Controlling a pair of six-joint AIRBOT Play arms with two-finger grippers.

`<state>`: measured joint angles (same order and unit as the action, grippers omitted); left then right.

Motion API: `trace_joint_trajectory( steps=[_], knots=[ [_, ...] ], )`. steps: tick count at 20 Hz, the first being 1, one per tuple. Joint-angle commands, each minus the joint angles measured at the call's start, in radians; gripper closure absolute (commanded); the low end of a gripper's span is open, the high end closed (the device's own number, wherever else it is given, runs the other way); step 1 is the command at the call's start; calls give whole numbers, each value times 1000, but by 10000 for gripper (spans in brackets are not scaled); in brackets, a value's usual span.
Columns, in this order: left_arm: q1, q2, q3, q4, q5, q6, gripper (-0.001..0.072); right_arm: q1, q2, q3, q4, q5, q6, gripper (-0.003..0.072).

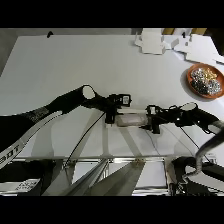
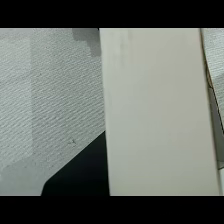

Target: Fold the box and place the chain.

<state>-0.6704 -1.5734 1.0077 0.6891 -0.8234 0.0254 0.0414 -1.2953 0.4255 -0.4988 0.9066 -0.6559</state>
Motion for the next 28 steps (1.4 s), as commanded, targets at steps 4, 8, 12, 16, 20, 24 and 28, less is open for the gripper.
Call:
trace_joint_trajectory(
  steps=[4, 8, 12, 16, 20, 24, 28],
  knots=[
    [1, 1, 0, 0, 0, 0, 704, -1, 1, 0, -2, -2, 0, 209],
    [1, 1, 0, 0, 0, 0, 704, -1, 1, 0, -1, -2, 0, 209],
    [1, 1, 0, 0, -9, -1, 704, -1, 1, 0, -2, -2, 0, 209],
    [5, 13, 0, 9, -39, -4, 368, -1, 1, 0, -2, -2, 0, 208],
    [27, 72, 0, 108, -58, -121, 243, -1, 1, 0, -2, -2, 0, 209],
    [34, 186, 0, 344, -103, -357, 258, -1, 1, 0, -2, -2, 0, 209],
    [10, 291, 0, 431, -136, -460, 616, -1, 1, 0, -2, -2, 0, 209]
  ],
)
